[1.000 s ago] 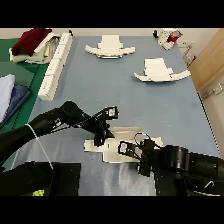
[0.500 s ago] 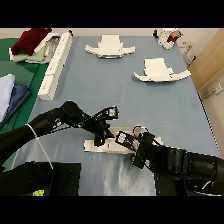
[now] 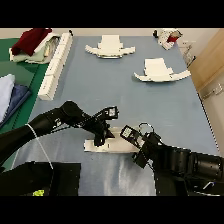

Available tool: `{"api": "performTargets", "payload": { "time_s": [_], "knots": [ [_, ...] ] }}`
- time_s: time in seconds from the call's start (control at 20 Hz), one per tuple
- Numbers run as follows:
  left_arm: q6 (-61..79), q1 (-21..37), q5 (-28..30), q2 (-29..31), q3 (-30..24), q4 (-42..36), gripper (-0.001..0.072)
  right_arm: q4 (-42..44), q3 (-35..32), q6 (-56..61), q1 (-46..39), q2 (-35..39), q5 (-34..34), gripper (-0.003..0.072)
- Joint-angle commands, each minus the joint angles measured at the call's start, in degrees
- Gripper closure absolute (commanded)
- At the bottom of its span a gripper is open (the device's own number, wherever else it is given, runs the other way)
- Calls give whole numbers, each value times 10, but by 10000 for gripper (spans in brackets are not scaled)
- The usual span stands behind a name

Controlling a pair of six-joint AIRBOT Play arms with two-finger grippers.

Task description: Fold the box.

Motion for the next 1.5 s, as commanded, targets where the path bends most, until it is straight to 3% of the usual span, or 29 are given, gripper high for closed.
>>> {"api": "performTargets", "payload": {
  "time_s": [0.0, 0.3, 0.45, 0.75, 1.05, 1.15, 1.45],
  "knots": [
    [0, 0, 0, 0, 0, 0, 694, -12, 6, -3, 0, 1, -16, -34],
    [0, 0, 0, 0, 0, 0, 694, -25, 6, -45, -1, 22, -33, -34],
    [0, 0, 0, 0, 0, 0, 694, 5, -3, -121, -48, 21, -2, -34],
    [0, 0, 0, 0, 0, 0, 694, 251, -18, -524, -246, 21, 79, -34],
    [0, 0, 0, 0, 0, 0, 694, 595, -54, -1003, -452, 19, 62, -34],
    [0, 0, 0, 0, 0, 0, 694, 632, -65, -1053, -483, 10, 43, -34],
    [0, 0, 0, 0, 0, 0, 694, 630, -69, -1060, -486, -40, 47, -34]
  ]
}}
